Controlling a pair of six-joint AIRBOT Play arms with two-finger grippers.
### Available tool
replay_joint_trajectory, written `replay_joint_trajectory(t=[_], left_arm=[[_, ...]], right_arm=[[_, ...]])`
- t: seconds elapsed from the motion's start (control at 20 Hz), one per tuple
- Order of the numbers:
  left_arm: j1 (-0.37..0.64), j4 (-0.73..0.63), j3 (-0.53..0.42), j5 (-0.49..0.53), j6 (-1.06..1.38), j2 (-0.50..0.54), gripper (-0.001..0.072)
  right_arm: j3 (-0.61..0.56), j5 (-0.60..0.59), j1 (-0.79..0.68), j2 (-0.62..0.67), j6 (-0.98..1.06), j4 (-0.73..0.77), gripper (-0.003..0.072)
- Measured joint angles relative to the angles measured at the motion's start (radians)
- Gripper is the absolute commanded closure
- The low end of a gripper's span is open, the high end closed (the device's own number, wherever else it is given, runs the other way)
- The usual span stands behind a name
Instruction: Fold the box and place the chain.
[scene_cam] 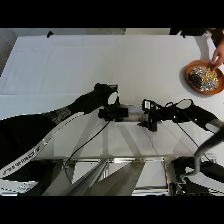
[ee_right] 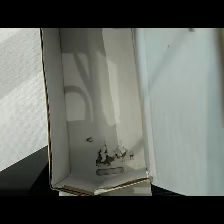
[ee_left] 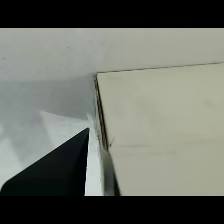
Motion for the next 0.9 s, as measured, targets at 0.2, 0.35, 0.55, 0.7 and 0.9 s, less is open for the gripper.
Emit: replay_joint_trajectory(t=[0.2, 0.35, 0.55, 0.7, 0.9], left_arm=[[0.000, 0.003, 0.000, 0.007, -0.005, -0.001, 0.0452], [-0.005, 0.003, 0.000, 0.010, -0.013, -0.011, 0.0528], [-0.009, 0.012, 0.000, 0.000, -0.019, -0.017, 0.0705], [-0.011, 0.016, 0.000, -0.004, -0.021, -0.018, 0.0707], [-0.011, 0.008, 0.000, 0.003, -0.023, -0.018, 0.0435]], right_arm=[[0.000, 0.000, 0.000, 0.000, 0.000, 0.000, 0.0352], [0.000, 0.000, 0.000, 0.000, 0.000, 0.000, 0.0352], [0.000, 0.000, 0.000, 0.000, 0.000, 0.000, 0.0352], [0.000, 0.000, 0.000, 0.000, 0.000, 0.000, 0.0352], [0.000, -0.001, 0.000, 0.000, -0.002, 0.000, 0.0352]])
